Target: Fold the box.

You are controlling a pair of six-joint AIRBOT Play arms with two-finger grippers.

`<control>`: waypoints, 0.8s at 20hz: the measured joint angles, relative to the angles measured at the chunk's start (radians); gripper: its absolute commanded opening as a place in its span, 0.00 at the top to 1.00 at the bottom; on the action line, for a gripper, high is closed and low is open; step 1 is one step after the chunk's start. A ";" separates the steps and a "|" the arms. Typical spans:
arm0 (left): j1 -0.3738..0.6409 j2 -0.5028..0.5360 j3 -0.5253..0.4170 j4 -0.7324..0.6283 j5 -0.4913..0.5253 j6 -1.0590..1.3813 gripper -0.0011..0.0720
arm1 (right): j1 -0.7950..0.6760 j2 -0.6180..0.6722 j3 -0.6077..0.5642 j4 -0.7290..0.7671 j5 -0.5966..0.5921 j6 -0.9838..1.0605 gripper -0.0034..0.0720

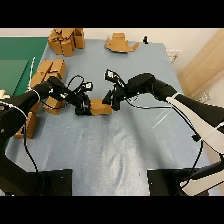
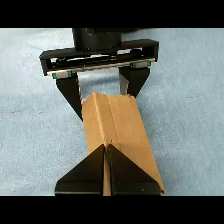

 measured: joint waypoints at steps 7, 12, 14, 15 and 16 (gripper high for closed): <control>0.000 0.000 0.000 0.000 -0.002 0.000 0.27 | 0.000 0.004 0.003 0.000 -0.001 0.000 0.92; 0.000 0.000 0.000 0.000 -0.002 0.000 0.27 | 0.000 0.005 0.003 -0.002 0.007 0.000 0.93; 0.000 0.000 0.000 0.000 -0.002 -0.002 0.27 | 0.000 0.005 0.003 -0.007 0.018 0.000 0.94; 0.000 0.000 0.000 0.000 -0.002 -0.002 0.27 | 0.000 0.005 0.003 -0.012 0.023 0.000 0.94; 0.000 0.000 0.000 0.000 -0.002 -0.002 0.27 | 0.000 0.005 0.003 -0.018 0.029 0.000 0.94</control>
